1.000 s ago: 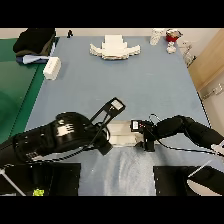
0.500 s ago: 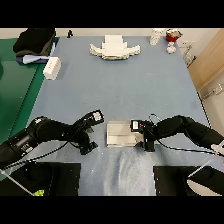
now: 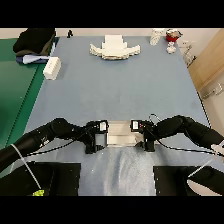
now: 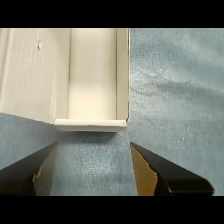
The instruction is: Fold the box.
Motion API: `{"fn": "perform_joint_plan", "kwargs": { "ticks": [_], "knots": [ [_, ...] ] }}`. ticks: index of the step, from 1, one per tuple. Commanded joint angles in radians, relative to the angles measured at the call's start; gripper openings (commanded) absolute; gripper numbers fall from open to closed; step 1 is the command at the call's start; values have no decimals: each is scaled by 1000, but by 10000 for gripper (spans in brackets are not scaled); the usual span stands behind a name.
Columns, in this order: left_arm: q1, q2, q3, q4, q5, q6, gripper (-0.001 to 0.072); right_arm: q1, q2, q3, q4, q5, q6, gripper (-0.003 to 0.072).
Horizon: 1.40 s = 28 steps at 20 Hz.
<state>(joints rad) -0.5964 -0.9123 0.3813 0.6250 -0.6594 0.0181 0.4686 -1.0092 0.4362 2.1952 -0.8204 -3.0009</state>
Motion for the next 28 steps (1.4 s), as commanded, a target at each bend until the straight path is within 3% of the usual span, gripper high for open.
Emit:
{"fn": "perform_joint_plan", "kwargs": {
  "ticks": [1,9,15,28],
  "knots": [
    [2,-66,-3,-127,39,130,694,0,0,1,0,0,0,451],
    [-27,-101,-3,-242,56,212,694,0,0,1,0,0,0,451],
    [-27,-171,4,-243,84,232,694,0,0,1,0,0,0,451],
    [-71,-183,14,-244,103,251,692,0,0,1,0,0,0,451]
  ]
}}
